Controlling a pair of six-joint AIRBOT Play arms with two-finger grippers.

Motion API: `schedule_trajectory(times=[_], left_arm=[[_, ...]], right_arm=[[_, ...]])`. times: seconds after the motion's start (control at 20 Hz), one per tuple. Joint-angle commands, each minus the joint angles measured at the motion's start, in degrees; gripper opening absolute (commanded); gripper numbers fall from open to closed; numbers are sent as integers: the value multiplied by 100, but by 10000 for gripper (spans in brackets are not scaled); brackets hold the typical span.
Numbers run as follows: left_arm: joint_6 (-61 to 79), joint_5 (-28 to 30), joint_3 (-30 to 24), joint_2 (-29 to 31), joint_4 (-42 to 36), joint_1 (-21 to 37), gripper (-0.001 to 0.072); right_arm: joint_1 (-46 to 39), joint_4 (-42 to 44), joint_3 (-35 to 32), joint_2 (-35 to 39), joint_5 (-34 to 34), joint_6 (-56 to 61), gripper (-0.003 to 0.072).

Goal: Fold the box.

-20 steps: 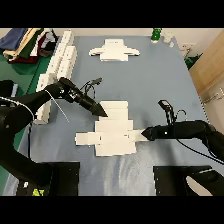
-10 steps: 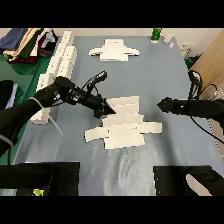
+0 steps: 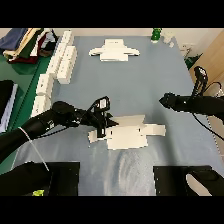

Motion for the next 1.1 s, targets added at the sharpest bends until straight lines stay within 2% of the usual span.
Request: schedule_trajectory(times=[0.0,0.25,0.45,0.55,0.7,0.8,1.05], left_arm=[[264,188,-142,-162,-66,-232,14],[264,234,-142,-603,-57,-264,14],[101,153,-131,-511,-48,-177,14],[-337,-216,-57,-389,83,92,14],[-743,-1182,262,-348,911,688,14],[-909,-1484,380,-354,896,898,14],[-763,-1567,385,-474,898,804,14]], right_arm=[[-4,87,9,0,0,20,323],[-4,236,9,0,-24,17,322],[-4,238,9,0,-151,15,322],[-4,236,9,0,-199,17,322],[-4,236,9,0,-195,13,322],[-4,236,9,0,-195,13,322],[-4,236,9,-2,-190,13,322]])
